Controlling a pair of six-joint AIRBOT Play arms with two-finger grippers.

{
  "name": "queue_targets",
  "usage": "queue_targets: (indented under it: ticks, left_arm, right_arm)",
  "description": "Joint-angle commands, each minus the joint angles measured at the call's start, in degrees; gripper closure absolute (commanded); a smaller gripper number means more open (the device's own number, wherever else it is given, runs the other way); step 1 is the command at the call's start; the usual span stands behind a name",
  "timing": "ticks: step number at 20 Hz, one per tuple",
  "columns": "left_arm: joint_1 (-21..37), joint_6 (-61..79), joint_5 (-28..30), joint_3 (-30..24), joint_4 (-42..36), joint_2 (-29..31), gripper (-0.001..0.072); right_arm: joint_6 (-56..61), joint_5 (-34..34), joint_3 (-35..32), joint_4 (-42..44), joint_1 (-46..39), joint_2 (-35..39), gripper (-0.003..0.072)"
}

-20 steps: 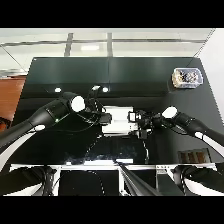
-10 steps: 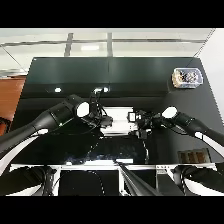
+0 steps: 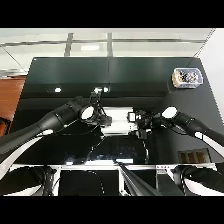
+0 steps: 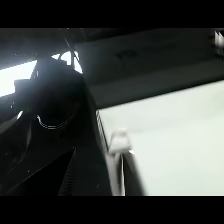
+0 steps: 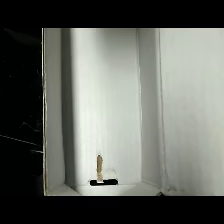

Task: Fold the box and place the chain.

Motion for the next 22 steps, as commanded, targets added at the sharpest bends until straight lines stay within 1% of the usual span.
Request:
queue_targets:
  ticks: [1,3,6,8,12,19,20,22]
  left_arm:
    - [-1.6,-4.3,-0.4,2.7,0.9,-2.5,0.0367]
    - [-2.1,-8.7,-1.3,2.9,1.3,-3.2,0.0367]
    - [-2.1,-10.4,-5.0,2.9,1.3,-3.4,0.0367]
    - [-2.2,-12.4,-5.8,2.9,1.3,-3.6,0.0368]
    - [-2.2,-15.0,-4.3,2.9,1.5,-4.2,0.0368]
    - [-2.7,-14.6,-3.1,3.2,0.1,-5.8,0.0372]
    - [-2.7,-14.6,-3.3,3.5,0.2,-5.9,0.0494]
    - [-2.7,-14.7,-3.2,4.2,0.5,-6.1,0.0643]
  right_arm:
    - [0.0,0.0,0.0,0.0,0.0,0.0,0.046]
    - [0.0,0.0,0.0,0.0,0.0,0.0,0.0461]
    - [0.0,0.0,0.0,0.0,0.0,0.0,0.0461]
    - [0.0,0.0,0.0,0.0,0.0,0.0,0.046]
    - [0.0,0.0,0.0,0.0,0.0,0.0,0.0461]
    - [0.0,0.0,0.0,0.0,0.0,0.0,0.046]
    - [0.0,0.0,0.0,0.0,0.0,0.0,0.0461]
    - [0.0,0.0,0.0,0.0,0.0,0.0,0.0461]
